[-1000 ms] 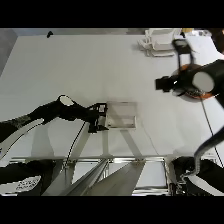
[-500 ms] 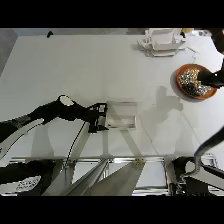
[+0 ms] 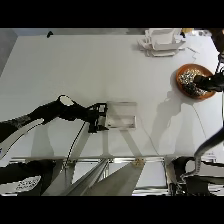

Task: Fold the box and place the chain.

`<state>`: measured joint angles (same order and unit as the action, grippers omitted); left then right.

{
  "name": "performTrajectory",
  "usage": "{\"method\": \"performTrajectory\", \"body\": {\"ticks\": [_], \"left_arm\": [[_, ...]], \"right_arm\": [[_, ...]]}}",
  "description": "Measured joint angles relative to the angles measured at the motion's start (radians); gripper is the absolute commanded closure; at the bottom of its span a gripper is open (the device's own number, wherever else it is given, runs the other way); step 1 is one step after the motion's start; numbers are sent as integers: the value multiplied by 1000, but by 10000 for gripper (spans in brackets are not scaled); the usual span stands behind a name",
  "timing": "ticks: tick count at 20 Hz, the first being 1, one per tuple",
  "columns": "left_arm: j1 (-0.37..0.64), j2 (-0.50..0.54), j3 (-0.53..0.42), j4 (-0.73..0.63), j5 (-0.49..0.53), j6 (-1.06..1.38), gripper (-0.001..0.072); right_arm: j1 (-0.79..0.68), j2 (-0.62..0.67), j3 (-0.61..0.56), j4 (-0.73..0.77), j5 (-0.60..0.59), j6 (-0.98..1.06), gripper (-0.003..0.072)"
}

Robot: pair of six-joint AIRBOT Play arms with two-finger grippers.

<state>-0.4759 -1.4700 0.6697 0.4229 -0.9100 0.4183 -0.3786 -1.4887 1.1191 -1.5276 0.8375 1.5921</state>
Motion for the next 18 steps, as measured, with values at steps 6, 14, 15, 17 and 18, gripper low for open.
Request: {"method": "performTrajectory", "body": {"ticks": [6,14,15,17,18], "left_arm": [[0,0,0,0,0,0,518],[0,0,0,0,0,0,518],[0,0,0,0,0,0,518],[0,0,0,0,0,0,518],[0,0,0,0,0,0,518]], "right_arm": [[-2,-35,0,29,-10,-3,512],[-2,-45,0,35,22,-3,543],[-2,-48,0,35,24,-3,595],[-2,-56,0,35,27,1,672],[-2,-58,0,35,28,5,667]]}}
